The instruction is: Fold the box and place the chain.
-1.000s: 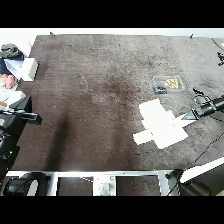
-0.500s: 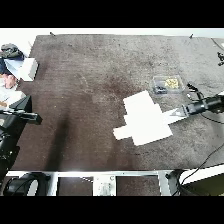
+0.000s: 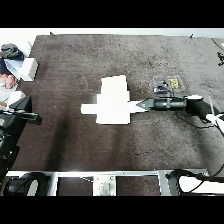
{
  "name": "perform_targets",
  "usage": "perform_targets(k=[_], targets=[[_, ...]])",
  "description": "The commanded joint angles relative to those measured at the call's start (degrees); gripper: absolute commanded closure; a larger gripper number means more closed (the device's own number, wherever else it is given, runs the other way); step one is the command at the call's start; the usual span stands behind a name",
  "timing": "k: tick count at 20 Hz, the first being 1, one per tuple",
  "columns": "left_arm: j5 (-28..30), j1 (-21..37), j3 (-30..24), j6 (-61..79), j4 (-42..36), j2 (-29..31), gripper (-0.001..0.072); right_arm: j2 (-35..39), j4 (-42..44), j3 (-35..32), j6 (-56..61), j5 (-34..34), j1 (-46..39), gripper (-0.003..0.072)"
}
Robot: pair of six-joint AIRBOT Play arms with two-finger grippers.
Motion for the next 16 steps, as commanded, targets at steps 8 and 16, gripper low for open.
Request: perform_targets(k=[8,16], targets=[[-5.1,0.0,0.0,2.6,0.1,0.0,0.0524,1.2,4.7,-1.7,-0.7,-27.0,13.0,0.0701],[-17.1,0.0,5.3,4.5,0.0,-12.3,0.0125,0.5,6.4,1.3,-6.7,-26.1,13.3,0.0701]])
